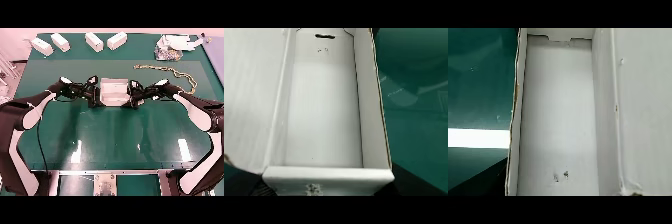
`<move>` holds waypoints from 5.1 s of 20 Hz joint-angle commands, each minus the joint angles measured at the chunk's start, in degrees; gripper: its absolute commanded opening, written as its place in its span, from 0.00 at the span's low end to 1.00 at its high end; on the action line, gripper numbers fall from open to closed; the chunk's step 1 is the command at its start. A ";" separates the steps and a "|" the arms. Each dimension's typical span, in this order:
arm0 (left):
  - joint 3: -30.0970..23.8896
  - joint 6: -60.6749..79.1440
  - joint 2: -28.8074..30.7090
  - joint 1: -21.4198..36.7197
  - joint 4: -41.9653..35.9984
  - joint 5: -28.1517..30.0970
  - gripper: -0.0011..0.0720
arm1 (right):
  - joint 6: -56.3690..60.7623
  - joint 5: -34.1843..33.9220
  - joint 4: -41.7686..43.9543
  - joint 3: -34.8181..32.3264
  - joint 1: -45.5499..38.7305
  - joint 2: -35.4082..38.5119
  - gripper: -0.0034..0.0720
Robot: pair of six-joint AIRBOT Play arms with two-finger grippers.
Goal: Fold the box and place the chain.
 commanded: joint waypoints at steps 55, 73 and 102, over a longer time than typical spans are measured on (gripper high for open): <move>0.00 0.42 -0.02 -0.04 0.11 2.25 0.52 | 6.82 -0.61 9.01 4.48 -0.81 7.96 0.05; 0.00 0.42 -0.02 -0.04 0.11 2.23 0.52 | 11.41 -2.84 2.05 10.73 -0.74 -1.40 0.06; 0.00 0.44 -0.02 -0.02 0.09 2.34 0.52 | 2.91 -8.41 -6.36 -10.12 -4.04 15.74 0.88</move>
